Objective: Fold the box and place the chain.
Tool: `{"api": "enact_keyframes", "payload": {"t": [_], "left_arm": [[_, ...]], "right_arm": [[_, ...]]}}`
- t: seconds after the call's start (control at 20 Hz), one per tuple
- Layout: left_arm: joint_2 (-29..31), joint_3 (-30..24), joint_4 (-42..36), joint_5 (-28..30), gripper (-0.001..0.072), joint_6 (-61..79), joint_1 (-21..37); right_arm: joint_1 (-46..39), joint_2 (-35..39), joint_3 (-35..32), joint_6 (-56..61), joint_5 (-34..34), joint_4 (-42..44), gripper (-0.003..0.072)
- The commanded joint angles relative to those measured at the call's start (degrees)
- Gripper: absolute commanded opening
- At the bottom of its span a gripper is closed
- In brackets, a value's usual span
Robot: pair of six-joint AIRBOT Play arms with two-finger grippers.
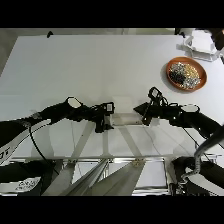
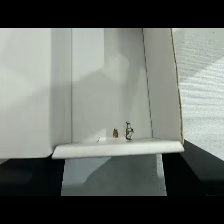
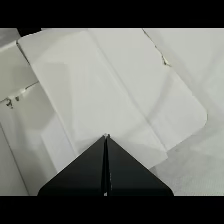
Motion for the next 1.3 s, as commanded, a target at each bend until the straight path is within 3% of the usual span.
{"api": "enact_keyframes", "payload": {"t": [0.0, 0.3, 0.5, 0.6, 0.75, 0.9, 1.0, 1.05, 1.1, 1.15, 1.25], "left_arm": [[0.0, 0.0, 0.0, 0.0, 0.0321, 0.0, 0.0], [0.0, 0.0, 0.0, 0.0, 0.0321, 0.0, 0.0], [0.0, 0.0, 0.0, 0.0, 0.0321, 0.0, 0.0], [0.0, 0.0, 0.0, 0.0, 0.0321, 0.0, 0.0], [0.0, 0.0, 0.0, 0.0, 0.0321, 0.0, 0.0], [0.0, 0.0, 0.0, 0.0, 0.0321, 0.0, 0.0], [0.0, 0.0, 0.0, 0.0, 0.0321, 0.0, 0.0], [0.0, 0.0, 0.0, 0.0, 0.0321, 0.0, 0.0], [0.0, 0.0, 0.0, 0.0, 0.0321, 0.0, 0.0], [0.0, 0.0, 0.0, 0.0, 0.0321, 0.0, 0.0], [0.0, 0.0, 0.0, 0.0, 0.0321, 0.0, 0.0]], "right_arm": [[0.0, -1.8, 0.0, 1.9, -1.8, -0.2, 0.0016], [0.0, 1.9, 0.0, 1.6, 0.7, 9.5, 0.0016], [0.0, 11.6, 0.0, 1.9, 0.9, 3.3, 0.0017], [0.0, 17.9, 0.0, 1.9, 0.9, -4.7, 0.0015], [0.0, 25.9, 0.0, 6.6, 2.4, -25.8, 0.0014], [0.0, 27.4, 0.0, 16.7, 9.3, -51.6, 0.0017], [0.0, 27.0, 0.0, 18.2, 9.5, -56.4, 0.0017], [0.0, 26.4, 0.0, 18.1, 9.0, -55.5, 0.0036], [0.0, 25.5, 0.0, 18.1, 8.5, -54.9, 0.0208], [0.1, 24.4, -0.2, 17.3, 7.5, -54.9, 0.0427], [1.6, 22.3, -0.2, 13.3, 5.7, -54.1, 0.0444]]}}
